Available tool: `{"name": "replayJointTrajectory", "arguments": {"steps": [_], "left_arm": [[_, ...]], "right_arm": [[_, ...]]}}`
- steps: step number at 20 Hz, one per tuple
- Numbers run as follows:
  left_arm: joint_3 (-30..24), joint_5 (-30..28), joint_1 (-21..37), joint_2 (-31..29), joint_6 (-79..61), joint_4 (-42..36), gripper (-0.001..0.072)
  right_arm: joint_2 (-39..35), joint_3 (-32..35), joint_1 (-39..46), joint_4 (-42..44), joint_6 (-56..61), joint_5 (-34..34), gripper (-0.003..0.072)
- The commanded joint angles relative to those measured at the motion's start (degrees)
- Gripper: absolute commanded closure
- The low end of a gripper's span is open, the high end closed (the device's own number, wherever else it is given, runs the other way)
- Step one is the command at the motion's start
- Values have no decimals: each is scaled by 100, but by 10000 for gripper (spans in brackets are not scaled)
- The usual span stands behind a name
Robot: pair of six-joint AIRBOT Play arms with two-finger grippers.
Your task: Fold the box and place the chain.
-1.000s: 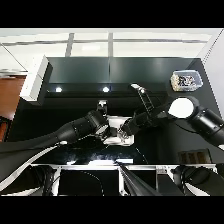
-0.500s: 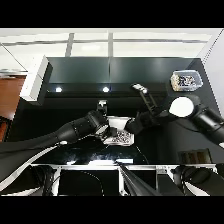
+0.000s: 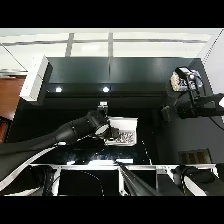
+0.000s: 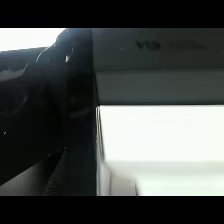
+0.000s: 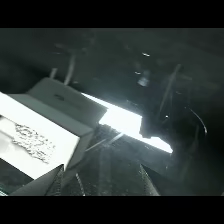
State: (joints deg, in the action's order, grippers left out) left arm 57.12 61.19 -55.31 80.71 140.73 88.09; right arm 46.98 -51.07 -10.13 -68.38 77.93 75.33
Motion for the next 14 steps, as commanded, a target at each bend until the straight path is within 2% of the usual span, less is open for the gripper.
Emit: {"name": "replayJointTrajectory", "arguments": {"steps": [1,5,7,9,11,12,13,14], "left_arm": [[66,76,7,-442,-348,136,225],[35,732,133,-1327,-1473,417,225],[-146,957,518,-1790,-2142,509,226],[-490,1029,1346,-2177,-3585,-656,226],[-1021,778,2280,-2527,-5783,-2647,225],[-1344,590,2667,-2688,-7390,-3689,223],[-1672,295,2892,-2811,-8605,-4308,193],[-2028,-243,3040,-2859,-9095,-4607,52]], "right_arm": [[-87,-4,238,-83,-61,101,131],[-87,-4,238,-90,-61,-57,131],[-85,-4,238,-92,-59,-79,132],[-85,-4,238,-90,-55,-103,132],[-87,-4,238,-90,-35,-101,131],[-87,-4,238,-90,-31,-103,132],[-85,-4,238,-90,-15,-105,131],[-85,-4,238,-90,46,-105,132]]}}
